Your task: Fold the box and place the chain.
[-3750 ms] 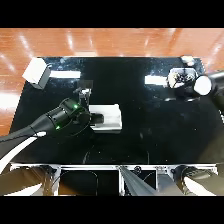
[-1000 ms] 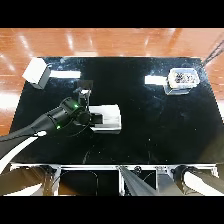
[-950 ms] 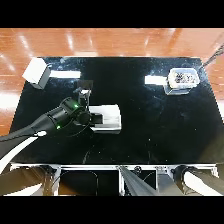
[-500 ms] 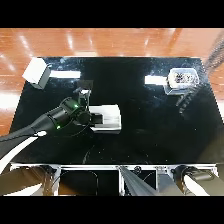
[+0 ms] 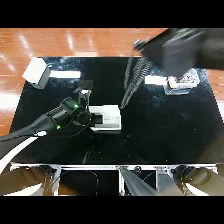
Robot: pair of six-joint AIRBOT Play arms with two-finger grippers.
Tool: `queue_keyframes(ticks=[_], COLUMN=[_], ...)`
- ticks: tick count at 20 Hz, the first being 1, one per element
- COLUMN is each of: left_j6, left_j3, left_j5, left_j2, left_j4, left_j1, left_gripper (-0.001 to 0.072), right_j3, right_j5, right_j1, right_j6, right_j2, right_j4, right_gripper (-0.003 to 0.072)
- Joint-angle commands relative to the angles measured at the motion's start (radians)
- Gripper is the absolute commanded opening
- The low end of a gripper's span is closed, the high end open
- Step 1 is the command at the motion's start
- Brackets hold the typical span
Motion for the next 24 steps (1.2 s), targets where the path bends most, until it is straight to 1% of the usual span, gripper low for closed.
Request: queue_keyframes(ticks=[1,6,10,16,19,21,24], left_j6=[0.0,0.0,0.0,0.0,0.0,0.0,0.0], left_j3=[0.0,0.0,0.0,0.0,0.0,0.0,0.0], left_j5=[-0.001,-0.001,-0.002,-0.002,-0.001,-0.001,-0.001], left_j2=[0.0,0.0,0.0,0.0,0.0,0.0,0.0], left_j4=[0.0,0.0,0.0,-0.003,-0.004,-0.004,-0.003], left_j1=[0.0,0.0,0.0,0.0,0.0,0.0,0.0], left_gripper=[0.0018,0.0018,0.0018,0.0018,0.0018,0.0018,0.0018], right_j3=[-0.044,-0.044,-0.044,-0.043,-0.043,-0.043,-0.049], right_j5=[-0.116,-0.189,-0.241,-0.324,-0.288,-0.231,-0.118], right_j1=[0.076,0.077,0.082,0.081,0.081,0.081,0.082], right_j6=[0.0,-0.071,-0.131,-0.168,-0.169,-0.167,-0.128], right_j2=[-0.047,-0.127,-0.15,-0.182,-0.188,-0.187,-0.166], right_j4=[0.003,0.084,0.158,0.203,0.198,0.175,0.076], right_gripper=[0.0028,0.0028,0.0028,0.0029,0.0028,0.0029,0.0029])
